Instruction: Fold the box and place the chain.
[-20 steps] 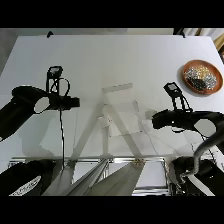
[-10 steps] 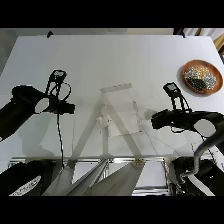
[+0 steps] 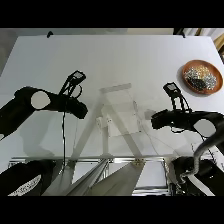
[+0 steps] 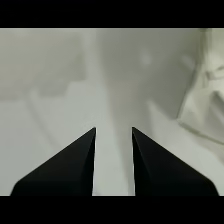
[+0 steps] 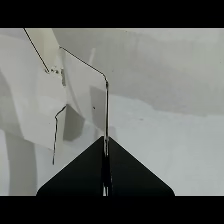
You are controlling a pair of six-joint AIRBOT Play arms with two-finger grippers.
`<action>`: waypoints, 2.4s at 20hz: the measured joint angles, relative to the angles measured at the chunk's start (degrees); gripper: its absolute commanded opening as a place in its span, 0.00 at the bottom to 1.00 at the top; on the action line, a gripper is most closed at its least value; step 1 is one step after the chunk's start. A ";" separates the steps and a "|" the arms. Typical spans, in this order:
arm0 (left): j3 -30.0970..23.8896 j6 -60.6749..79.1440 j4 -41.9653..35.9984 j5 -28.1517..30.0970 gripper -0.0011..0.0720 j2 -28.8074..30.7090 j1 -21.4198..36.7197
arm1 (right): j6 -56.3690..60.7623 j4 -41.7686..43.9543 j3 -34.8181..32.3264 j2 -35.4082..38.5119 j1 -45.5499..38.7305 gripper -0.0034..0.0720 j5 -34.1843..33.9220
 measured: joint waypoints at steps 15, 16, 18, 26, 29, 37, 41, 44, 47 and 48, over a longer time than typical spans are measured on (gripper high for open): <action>0.35 45.29 -45.57 -5.40 0.72 -20.04 11.06 | -0.02 0.11 0.00 0.00 0.00 0.06 0.83; 0.66 46.64 -46.88 -5.75 0.72 -21.14 11.02 | -0.02 0.11 0.02 0.00 0.00 0.06 1.05; 1.62 48.65 -49.05 -6.03 0.72 -23.21 10.95 | -0.07 0.11 0.02 0.00 0.00 0.06 1.66; 6.34 49.53 -50.07 -8.74 0.72 -30.49 9.77 | -0.20 0.07 0.00 0.00 0.00 0.06 2.47; 6.71 49.09 -50.01 -9.75 0.72 -32.54 9.33 | -0.20 0.07 0.02 0.00 0.00 0.06 2.49; 7.78 52.33 -53.51 -10.51 0.25 -35.34 5.22 | -0.22 0.04 0.02 0.00 0.00 0.06 2.19; 8.00 54.21 -53.66 -12.17 0.02 -35.30 5.35 | -0.22 0.09 0.00 0.00 0.02 0.06 1.97; 8.07 57.53 -53.16 -12.17 0.02 -33.94 5.62 | -0.20 0.55 0.00 0.00 0.02 0.15 1.84; 8.09 61.77 -51.52 -11.87 0.02 -31.41 5.64 | -0.20 1.66 0.61 0.09 0.02 0.48 2.03; 8.11 63.49 -50.49 -12.24 0.02 -30.10 5.57 | -0.20 1.88 1.29 0.13 0.02 0.48 2.27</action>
